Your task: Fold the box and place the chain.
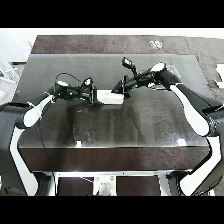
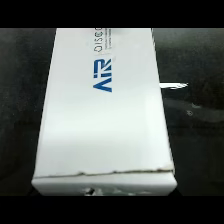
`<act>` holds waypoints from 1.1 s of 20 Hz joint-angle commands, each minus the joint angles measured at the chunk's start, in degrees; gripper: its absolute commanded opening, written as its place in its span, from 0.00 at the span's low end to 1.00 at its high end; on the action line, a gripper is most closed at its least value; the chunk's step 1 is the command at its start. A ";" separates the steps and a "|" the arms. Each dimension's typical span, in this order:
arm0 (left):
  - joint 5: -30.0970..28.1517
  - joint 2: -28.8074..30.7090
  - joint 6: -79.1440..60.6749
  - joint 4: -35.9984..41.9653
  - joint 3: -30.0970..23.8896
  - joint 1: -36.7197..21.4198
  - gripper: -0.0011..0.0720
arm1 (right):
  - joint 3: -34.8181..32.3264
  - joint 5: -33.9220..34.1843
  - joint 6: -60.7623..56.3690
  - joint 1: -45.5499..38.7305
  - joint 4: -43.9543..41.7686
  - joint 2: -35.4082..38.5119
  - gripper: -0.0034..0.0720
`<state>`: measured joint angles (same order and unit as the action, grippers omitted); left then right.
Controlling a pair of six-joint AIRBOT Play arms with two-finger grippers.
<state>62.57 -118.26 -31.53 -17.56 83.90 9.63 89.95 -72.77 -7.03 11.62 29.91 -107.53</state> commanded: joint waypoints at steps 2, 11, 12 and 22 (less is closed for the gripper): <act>-0.02 0.04 0.00 0.00 -0.02 0.00 0.66 | -4.68 3.30 0.48 -0.28 -0.52 -0.17 0.05; -0.02 0.04 0.00 0.00 -0.02 0.00 0.66 | -9.22 4.39 1.49 -0.20 -0.42 -0.26 0.05; -0.02 0.04 0.00 0.00 -0.02 0.00 0.66 | -9.18 4.37 1.46 -0.22 -0.68 -0.17 0.05; -0.09 0.04 -0.02 0.00 -0.02 0.00 0.66 | -8.96 4.42 -3.32 -3.61 -7.13 19.58 0.05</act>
